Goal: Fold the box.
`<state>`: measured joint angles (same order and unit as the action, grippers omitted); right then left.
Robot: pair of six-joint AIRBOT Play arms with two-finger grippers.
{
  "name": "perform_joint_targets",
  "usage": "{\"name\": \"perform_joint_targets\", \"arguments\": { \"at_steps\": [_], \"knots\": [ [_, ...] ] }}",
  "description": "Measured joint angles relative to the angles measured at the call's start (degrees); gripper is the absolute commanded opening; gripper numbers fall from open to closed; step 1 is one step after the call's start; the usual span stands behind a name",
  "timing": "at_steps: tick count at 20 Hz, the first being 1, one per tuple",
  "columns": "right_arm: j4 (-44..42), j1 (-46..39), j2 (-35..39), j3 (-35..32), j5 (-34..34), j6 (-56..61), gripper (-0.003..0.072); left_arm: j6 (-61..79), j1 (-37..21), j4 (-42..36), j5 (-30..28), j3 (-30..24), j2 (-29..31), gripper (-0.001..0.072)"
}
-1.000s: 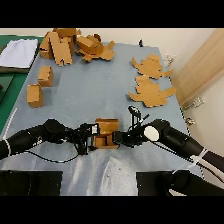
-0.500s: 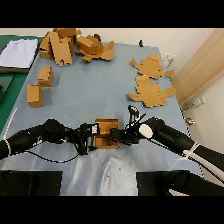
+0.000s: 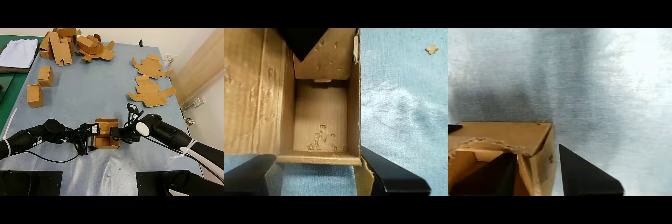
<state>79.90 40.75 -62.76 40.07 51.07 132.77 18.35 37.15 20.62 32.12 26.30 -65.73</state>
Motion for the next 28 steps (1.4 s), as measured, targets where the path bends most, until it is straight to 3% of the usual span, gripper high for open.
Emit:
{"name": "perform_joint_targets", "arguments": {
  "at_steps": [6, 13, 16, 19, 21, 25, 26, 27, 28],
  "knots": [
    [9.8, 6.6, -4.2, 4.9, 7.3, 10.0, 0.0389, 0.0, 0.0, 0.0, 0.0, 0.0, 0.0, 0.0523],
    [12.0, 10.6, -11.0, 9.9, 9.7, 13.7, 0.0387, -0.1, 0.0, 0.0, 0.0, 0.0, 0.0, 0.0523],
    [12.5, 11.1, -12.9, 11.5, 11.3, 14.4, 0.0335, -0.1, 0.0, -0.1, 0.0, 0.0, 0.0, 0.0523],
    [13.9, 11.3, -13.9, 12.2, 13.9, 14.9, 0.011, -0.1, 0.0, 0.0, 0.0, 0.0, 0.0, 0.0523],
    [14.7, 11.3, -14.1, 12.3, 15.2, 15.0, 0.0006, 0.0, 0.0, 0.0, 0.0, 0.0, 0.0, 0.0523],
    [15.8, 11.5, -14.3, 12.5, 15.6, 15.1, 0.0005, 0.0, 0.0, 0.1, 0.0, 0.0, 0.0, 0.0523],
    [15.8, 11.5, -14.4, 12.5, 15.7, 15.2, 0.0053, 0.0, 0.0, 0.0, 0.0, 0.0, 0.0, 0.0523],
    [15.9, 11.5, -14.4, 12.5, 15.7, 15.3, 0.0262, 0.0, 0.0, 0.0, 0.0, 0.0, 0.0, 0.0523],
    [16.0, 11.5, -14.5, 12.5, 15.8, 15.4, 0.0342, 0.0, 0.0, 0.0, 0.0, 0.0, 0.0, 0.0523]
  ]
}}
